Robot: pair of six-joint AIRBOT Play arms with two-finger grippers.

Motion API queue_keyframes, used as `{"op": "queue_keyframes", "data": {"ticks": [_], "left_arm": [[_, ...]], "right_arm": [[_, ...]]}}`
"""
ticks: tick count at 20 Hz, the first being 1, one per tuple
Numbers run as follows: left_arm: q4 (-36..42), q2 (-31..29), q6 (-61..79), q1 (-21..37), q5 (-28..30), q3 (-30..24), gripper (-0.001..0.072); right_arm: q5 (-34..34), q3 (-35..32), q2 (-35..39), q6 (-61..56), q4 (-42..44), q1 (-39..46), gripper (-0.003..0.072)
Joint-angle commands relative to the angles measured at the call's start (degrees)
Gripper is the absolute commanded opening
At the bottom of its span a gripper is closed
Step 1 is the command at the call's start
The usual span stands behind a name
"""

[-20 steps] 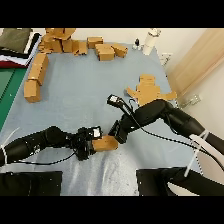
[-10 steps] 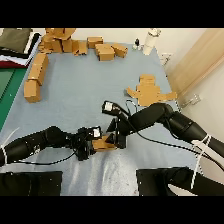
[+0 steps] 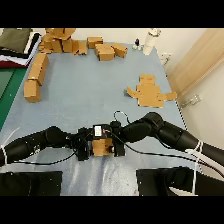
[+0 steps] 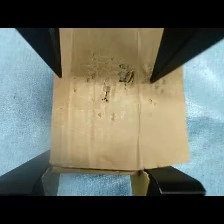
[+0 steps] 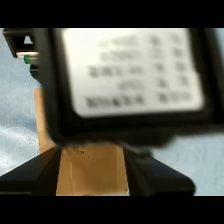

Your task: Fold the box.

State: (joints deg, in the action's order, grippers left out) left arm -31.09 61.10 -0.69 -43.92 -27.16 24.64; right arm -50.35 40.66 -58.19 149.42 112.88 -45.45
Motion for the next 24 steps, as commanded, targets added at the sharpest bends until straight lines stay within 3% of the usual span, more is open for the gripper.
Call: {"op": "queue_keyframes", "data": {"ticks": [1,3,4,13,18,24], "left_arm": [[0.00,0.04,-0.02,-0.02,0.07,0.07,0.0370],[0.00,0.04,-0.02,-0.02,0.07,0.07,0.0370],[0.00,0.04,0.00,-0.02,0.07,0.07,0.0370],[-0.02,0.04,-0.02,-0.02,0.07,0.07,0.0370],[0.00,0.04,-0.02,-0.02,0.09,0.07,0.0370],[0.00,0.04,0.00,-0.02,0.09,0.07,0.0370]], "right_arm": [[3.41,-1.79,0.07,0.24,-1.33,-2.47,0.0596],[4.50,-2.36,0.07,0.24,-2.12,-3.32,0.0604],[5.09,-2.64,0.07,0.22,-2.29,-3.61,0.0658],[7.15,-3.58,3.04,-0.09,-6.21,-4.28,0.0657],[13.86,-7.28,6.19,-12.00,-19.67,-11.10,0.0656],[16.22,-9.75,7.45,-21.68,-27.12,-15.82,0.0652]]}}
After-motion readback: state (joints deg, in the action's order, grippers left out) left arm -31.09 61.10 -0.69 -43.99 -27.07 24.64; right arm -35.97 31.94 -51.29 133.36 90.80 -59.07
